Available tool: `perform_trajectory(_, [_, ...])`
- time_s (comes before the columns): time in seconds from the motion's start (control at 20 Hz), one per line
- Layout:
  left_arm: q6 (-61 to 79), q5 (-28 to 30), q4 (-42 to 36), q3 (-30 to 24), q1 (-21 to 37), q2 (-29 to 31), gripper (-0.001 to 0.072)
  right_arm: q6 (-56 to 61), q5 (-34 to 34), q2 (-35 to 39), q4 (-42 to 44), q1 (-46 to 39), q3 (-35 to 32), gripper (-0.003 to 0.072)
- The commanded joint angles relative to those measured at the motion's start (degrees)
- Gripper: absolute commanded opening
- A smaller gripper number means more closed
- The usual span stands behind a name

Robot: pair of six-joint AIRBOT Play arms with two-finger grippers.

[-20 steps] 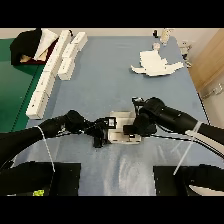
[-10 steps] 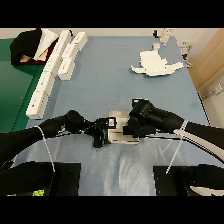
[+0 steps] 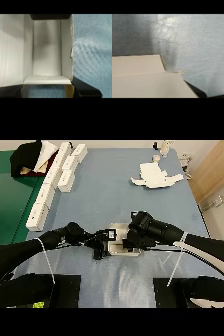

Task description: Fold the box.

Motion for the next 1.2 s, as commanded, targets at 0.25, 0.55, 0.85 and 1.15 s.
perform_trajectory(0.25, [0.13, 0.00, 0.11, 0.07, 0.02, 0.04, 0.0488, -2.38, -7.89, 9.86, -2.93, -0.04, 3.39, 0.0454])
perform_trajectory(0.55, [0.15, 0.00, 0.11, 0.07, 0.02, 0.04, 0.0488, -12.63, -9.90, 13.62, -3.82, -15.26, 2.82, 0.0012])
perform_trajectory(0.85, [0.13, 0.00, 0.11, 0.07, 0.02, 0.04, 0.0487, -42.32, 5.09, 2.67, 28.79, -39.54, 0.57, 0.0001])
perform_trajectory(1.15, [0.13, 0.00, 0.11, 0.07, 0.02, 0.04, 0.0488, -69.55, -7.13, -13.07, 60.50, -47.71, 7.34, 0.0001])
